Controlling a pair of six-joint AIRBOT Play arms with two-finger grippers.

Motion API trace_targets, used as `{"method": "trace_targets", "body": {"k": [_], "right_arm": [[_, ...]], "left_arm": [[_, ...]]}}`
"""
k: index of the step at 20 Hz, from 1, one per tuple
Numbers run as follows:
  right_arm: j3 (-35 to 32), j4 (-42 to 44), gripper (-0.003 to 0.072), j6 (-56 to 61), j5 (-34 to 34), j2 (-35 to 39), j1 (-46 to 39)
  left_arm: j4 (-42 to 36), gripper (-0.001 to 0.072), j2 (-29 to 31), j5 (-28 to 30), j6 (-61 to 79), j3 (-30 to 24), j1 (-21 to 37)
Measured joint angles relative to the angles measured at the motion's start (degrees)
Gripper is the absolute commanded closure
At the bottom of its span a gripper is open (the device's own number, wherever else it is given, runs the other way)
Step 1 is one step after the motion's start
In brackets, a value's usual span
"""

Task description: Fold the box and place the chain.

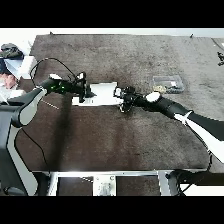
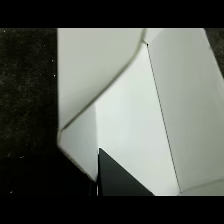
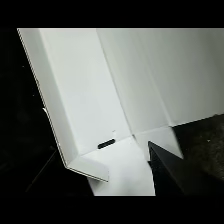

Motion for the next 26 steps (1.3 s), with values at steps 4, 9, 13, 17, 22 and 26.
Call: {"method": "trace_targets", "body": {"k": [4, 9, 13, 17, 22, 26], "right_arm": [[3.4, -0.1, 0.0088, 0.4, 2.8, -1.9, -1.3], [8.3, -0.3, 0.0088, 0.7, 9.3, -5.2, -4.1], [12.3, -1.9, 0.0087, 1.5, 13.5, -7.6, -5.3], [14.2, -6.4, 0.0088, 4.1, 14.9, -8.6, -5.7], [14.8, -8.3, 0.0089, 5.1, 15.3, -9.1, -7.2], [15.7, -8.7, 0.0088, 4.4, 16.9, -9.7, -7.7]], "left_arm": [[0.0, 0.0697, 0.0, 0.0, 0.0, 0.0, 0.0], [0.0, 0.0697, 0.0, 0.1, 0.0, 0.0, 0.0], [0.0, 0.0697, 0.0, 0.1, 0.0, 0.0, 0.0], [0.0, 0.0697, 0.0, 0.0, 0.0, 0.0, 0.0], [-0.1, 0.0697, 0.0, 0.0, 0.0, 0.0, 0.0], [-0.1, 0.0697, 0.0, 0.0, 0.0, 0.0, 0.0]]}}
